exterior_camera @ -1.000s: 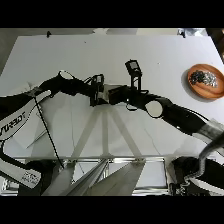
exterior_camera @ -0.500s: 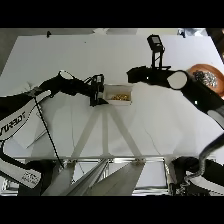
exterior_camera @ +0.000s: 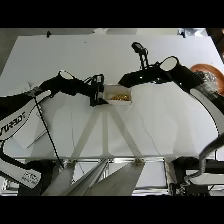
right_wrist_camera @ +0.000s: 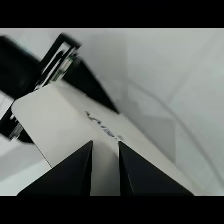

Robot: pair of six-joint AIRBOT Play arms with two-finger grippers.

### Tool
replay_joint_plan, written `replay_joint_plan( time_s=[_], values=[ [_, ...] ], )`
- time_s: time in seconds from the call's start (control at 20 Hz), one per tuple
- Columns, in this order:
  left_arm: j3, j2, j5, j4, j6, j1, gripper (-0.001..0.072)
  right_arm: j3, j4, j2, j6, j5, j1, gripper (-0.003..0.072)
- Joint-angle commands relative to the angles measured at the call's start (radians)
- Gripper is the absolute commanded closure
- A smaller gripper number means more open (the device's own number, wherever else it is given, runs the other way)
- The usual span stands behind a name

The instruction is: Fold the box and place the chain.

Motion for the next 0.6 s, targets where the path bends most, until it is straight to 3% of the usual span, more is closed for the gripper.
replay_joint_plan(
  time_s=[0.0,0.2,0.55],
  values=[
    [0.000,0.000,0.000,0.000,0.000,0.000,0.0383,0.010,0.037,-0.012,-0.212,0.126,0.005,0.0507],
    [0.000,0.000,0.000,0.000,0.000,0.000,0.0383,0.010,0.015,-0.003,-0.428,0.148,0.047,0.0503],
    [0.000,0.000,0.000,0.000,0.000,0.000,0.0383,0.010,-0.221,0.007,-0.490,0.023,0.114,0.0354]
  ],
)
